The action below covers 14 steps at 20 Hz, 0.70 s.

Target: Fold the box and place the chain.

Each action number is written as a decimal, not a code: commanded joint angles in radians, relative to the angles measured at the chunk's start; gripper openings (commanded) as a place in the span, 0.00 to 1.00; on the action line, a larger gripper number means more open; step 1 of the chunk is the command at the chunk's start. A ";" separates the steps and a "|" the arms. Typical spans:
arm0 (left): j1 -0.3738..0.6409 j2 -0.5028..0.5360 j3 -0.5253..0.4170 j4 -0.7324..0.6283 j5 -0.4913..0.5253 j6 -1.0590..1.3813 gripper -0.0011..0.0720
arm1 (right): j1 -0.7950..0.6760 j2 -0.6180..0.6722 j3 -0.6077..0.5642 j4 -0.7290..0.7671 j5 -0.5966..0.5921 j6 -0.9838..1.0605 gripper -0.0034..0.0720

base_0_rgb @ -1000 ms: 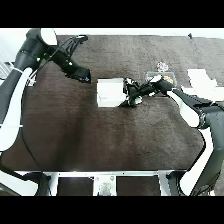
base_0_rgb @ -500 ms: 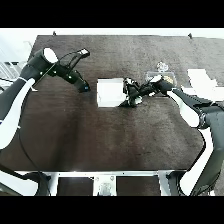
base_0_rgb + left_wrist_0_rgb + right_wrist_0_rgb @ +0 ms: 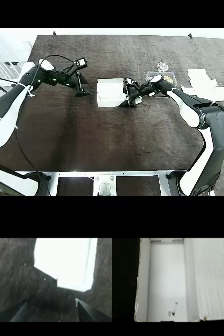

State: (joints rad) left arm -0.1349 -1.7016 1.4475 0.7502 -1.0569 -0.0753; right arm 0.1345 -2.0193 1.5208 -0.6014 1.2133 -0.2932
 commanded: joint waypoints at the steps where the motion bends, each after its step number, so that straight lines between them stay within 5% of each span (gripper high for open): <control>1: 0.005 -0.010 -0.020 -0.041 0.031 0.110 0.96 | 0.000 0.000 0.000 0.000 0.000 0.000 0.78; 14: 0.005 -0.178 0.015 -0.192 -0.074 0.352 0.96 | -0.001 0.000 0.000 0.000 0.000 0.000 0.78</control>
State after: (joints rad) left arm -0.1307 -1.8576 1.4467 0.6067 -1.1038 0.2348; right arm 0.1345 -2.0193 1.5204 -0.6014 1.2133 -0.2928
